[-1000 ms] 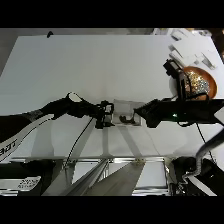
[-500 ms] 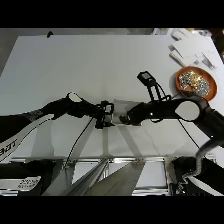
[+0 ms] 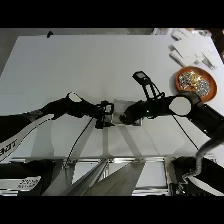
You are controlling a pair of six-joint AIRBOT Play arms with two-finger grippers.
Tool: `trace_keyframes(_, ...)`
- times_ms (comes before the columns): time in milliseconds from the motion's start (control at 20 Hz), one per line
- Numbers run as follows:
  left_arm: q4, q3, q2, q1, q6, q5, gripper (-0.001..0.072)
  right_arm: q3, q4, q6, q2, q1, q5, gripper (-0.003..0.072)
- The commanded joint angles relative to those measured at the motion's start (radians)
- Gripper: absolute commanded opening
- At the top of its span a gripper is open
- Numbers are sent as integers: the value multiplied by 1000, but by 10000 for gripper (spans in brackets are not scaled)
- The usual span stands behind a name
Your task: Fold the box and place the chain.
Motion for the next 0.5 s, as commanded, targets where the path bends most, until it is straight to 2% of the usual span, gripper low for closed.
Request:
trace_keyframes(0, 0, 1, 0, 0, 0, 0, 195, 130, 0, 7, 20, -32, 44, 235)
trace_keyframes(100, 0, 1, 0, 0, 0, 0, 195, 216, -27, 26, 25, -107, 41, 187)
trace_keyframes(200, 0, 1, 0, 0, 0, 0, 195, 236, -114, 69, 24, -196, 23, 171)
trace_keyframes(350, 0, 1, 0, 0, 0, 0, 195, 235, -345, 166, -16, -317, 113, 137)
trace_keyframes(400, 0, 0, 0, 0, 0, 0, 195, 232, -392, 185, -38, -351, 150, 96)
trace_keyframes(450, 0, 1, 0, 0, 0, 0, 195, 227, -409, 194, -64, -387, 186, 96)
